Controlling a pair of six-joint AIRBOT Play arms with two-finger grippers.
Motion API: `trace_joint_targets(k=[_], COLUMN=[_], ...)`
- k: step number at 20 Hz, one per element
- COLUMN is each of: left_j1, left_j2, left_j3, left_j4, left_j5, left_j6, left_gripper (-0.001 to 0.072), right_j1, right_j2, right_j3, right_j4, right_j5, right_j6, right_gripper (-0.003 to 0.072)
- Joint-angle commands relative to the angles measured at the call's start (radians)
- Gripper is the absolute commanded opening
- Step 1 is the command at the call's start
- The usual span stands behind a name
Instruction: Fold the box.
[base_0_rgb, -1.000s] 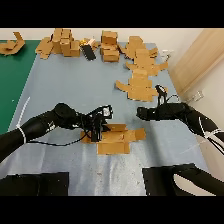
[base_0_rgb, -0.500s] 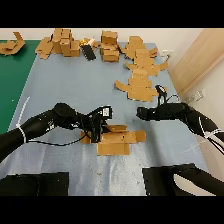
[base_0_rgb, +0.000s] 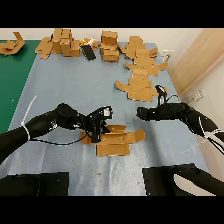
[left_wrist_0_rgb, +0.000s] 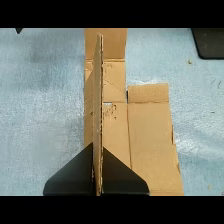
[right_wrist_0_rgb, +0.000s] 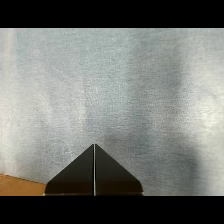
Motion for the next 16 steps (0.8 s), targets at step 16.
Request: trace_joint_targets(k=[16], left_j1=[0.043], left_j2=[0.012], left_j3=[0.001], left_j4=[0.003], left_j5=[-0.013], left_j6=[0.001], left_gripper=[0.0010], right_j1=[0.076], right_j2=[0.093], right_j3=[0.000], right_j4=[0.031], right_j5=[-0.297], right_j6=[-0.049], right_gripper=[0.0003])
